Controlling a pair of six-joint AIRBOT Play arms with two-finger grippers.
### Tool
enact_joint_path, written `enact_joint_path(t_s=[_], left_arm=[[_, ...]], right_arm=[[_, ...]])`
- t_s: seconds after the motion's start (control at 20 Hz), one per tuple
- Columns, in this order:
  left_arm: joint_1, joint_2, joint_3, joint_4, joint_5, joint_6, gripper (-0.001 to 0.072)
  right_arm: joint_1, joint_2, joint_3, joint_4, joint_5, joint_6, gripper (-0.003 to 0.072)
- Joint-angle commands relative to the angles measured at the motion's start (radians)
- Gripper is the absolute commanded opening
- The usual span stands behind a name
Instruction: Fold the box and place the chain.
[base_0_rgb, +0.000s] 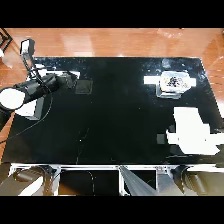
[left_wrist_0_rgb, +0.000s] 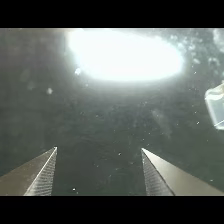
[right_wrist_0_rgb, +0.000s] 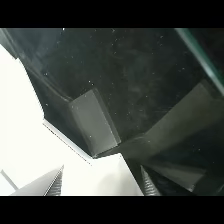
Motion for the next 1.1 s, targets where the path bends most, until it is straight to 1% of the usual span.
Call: enact_joint_path(t_s=[0.0,0.05,0.25,0.3,0.35,0.4,0.45,0.5,0.7,0.85,0.95,1.05], left_arm=[[0.000,-0.001,0.000,-0.035,0.011,0.001,0.0641],[0.000,-0.001,0.000,-0.041,0.017,0.001,0.0640],[0.000,-0.001,0.000,-0.041,0.019,0.001,0.0641],[0.000,-0.001,0.000,-0.041,0.018,0.001,0.0641],[0.000,-0.001,0.000,-0.041,0.018,0.001,0.0640],[0.000,-0.001,0.000,-0.041,0.018,0.001,0.0640],[0.000,-0.001,0.000,-0.041,0.018,0.001,0.0640],[0.000,-0.002,0.000,-0.041,0.018,0.001,0.0640],[0.000,-0.003,0.000,-0.041,0.018,0.001,0.0640],[0.000,-0.003,0.000,-0.041,0.015,0.001,0.0640],[0.000,-0.003,0.000,-0.041,0.015,0.001,0.0640],[0.000,-0.009,0.000,-0.041,0.014,0.001,0.0640]], right_arm=[[0.006,-0.001,0.000,-0.025,0.013,-0.016,0.0435],[0.006,-0.001,0.000,-0.024,0.021,-0.015,0.0335],[0.006,0.002,-0.002,-0.018,0.042,-0.019,0.0336],[0.006,0.004,-0.006,-0.018,0.046,-0.023,0.0299],[0.006,0.004,-0.010,-0.018,0.053,-0.023,0.0178],[0.006,0.005,-0.016,-0.018,0.060,-0.024,0.0176],[0.006,0.006,-0.021,-0.016,0.062,-0.035,0.0043],[0.006,0.010,-0.027,-0.010,0.064,-0.045,0.0017],[0.013,0.043,-0.039,0.089,0.069,-0.081,0.0017],[0.049,0.084,-0.052,0.161,0.074,-0.094,0.0017],[0.098,0.111,-0.076,0.199,0.074,-0.093,0.0018],[0.161,0.138,-0.141,0.275,0.076,-0.088,0.0018]])
